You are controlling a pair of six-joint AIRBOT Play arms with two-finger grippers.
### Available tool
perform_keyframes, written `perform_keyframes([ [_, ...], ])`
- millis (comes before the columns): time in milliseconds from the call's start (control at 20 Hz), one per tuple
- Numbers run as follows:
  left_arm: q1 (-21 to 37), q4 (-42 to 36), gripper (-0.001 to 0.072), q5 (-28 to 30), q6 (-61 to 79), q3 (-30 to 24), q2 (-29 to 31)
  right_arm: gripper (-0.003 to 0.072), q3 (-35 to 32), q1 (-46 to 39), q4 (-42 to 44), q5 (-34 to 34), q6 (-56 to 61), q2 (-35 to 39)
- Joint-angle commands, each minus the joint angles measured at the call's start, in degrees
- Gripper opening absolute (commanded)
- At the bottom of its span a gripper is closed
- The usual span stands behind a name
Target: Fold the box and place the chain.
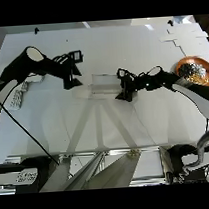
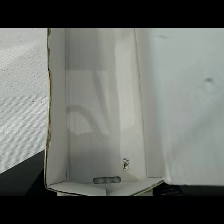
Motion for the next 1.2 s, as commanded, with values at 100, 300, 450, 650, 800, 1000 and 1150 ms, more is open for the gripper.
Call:
perform_keyframes([
  [100,-1.77,-1.18,0.0534,4.68,16.31,-7.17,-1.66,0.0459,0.04,0.04,0.02,0.02,0.02,-0.02],
  [300,-3.91,-6.47,0.0533,9.73,18.93,-8.11,-3.15,0.0459,0.04,0.04,0.02,0.02,0.02,-0.02],
  [450,-5.11,-8.35,0.0483,9.90,18.93,-8.13,-3.48,0.0459,0.04,0.04,0.02,0.02,0.02,-0.02],
  [650,-5.44,-8.35,0.0313,6.56,18.93,-8.13,-3.45,0.0459,0.04,0.04,0.02,0.04,0.02,-0.02],
  [800,-5.44,-8.39,0.0315,6.40,18.93,-8.13,-3.45,0.0459,0.04,0.04,0.02,0.04,0.02,-0.02],
  [1000,-5.44,-9.53,0.0313,6.91,18.95,-8.13,-3.48,0.0459,0.04,0.04,0.02,0.04,0.02,-0.02],
  [1150,-5.46,-13.97,0.0312,8.13,19.69,-8.13,-3.48,0.0459,0.04,0.04,0.02,0.02,0.02,-0.02],
])
